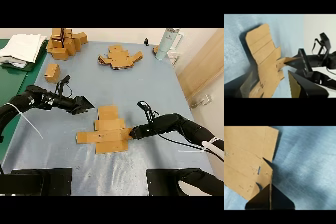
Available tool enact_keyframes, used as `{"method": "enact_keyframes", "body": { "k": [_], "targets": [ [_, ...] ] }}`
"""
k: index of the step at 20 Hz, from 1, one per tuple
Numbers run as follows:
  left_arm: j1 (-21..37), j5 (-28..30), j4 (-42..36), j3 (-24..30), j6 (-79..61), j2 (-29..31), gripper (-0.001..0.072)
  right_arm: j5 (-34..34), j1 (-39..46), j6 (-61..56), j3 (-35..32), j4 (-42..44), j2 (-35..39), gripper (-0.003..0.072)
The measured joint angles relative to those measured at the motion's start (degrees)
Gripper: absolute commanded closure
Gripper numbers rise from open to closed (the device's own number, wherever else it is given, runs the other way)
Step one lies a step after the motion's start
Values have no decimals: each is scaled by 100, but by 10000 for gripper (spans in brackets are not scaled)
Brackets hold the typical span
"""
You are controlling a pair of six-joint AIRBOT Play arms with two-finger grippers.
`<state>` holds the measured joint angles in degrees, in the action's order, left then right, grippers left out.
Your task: Fold the box.
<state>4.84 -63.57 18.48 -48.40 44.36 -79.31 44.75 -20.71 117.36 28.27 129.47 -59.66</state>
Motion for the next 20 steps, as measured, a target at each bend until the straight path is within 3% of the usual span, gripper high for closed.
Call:
{"method": "enact_keyframes", "body": {
  "k": [11,13,15,16,17,19,20],
  "targets": [
    [-658,221,-37,-354,-129,-999,35,-407,-245,-35,-28,-74,245,683],
    [-852,227,-55,-570,-136,-1185,185,-415,-247,-35,-28,-74,258,682],
    [-1023,177,-52,-822,-157,-1373,191,-420,-249,-35,-28,-74,264,682],
    [-1084,81,-50,-951,-177,-1467,241,-422,-247,-35,-28,-76,262,683],
    [-1132,-17,-52,-1058,-199,-1543,429,-422,-249,-35,-31,-79,264,682],
    [-1158,-199,-44,-1220,-275,-1652,486,-428,-247,-35,-28,-76,264,682],
    [-1165,-280,-28,-1272,-310,-1687,566,-426,-249,-35,-28,-79,264,683]
  ]
}}
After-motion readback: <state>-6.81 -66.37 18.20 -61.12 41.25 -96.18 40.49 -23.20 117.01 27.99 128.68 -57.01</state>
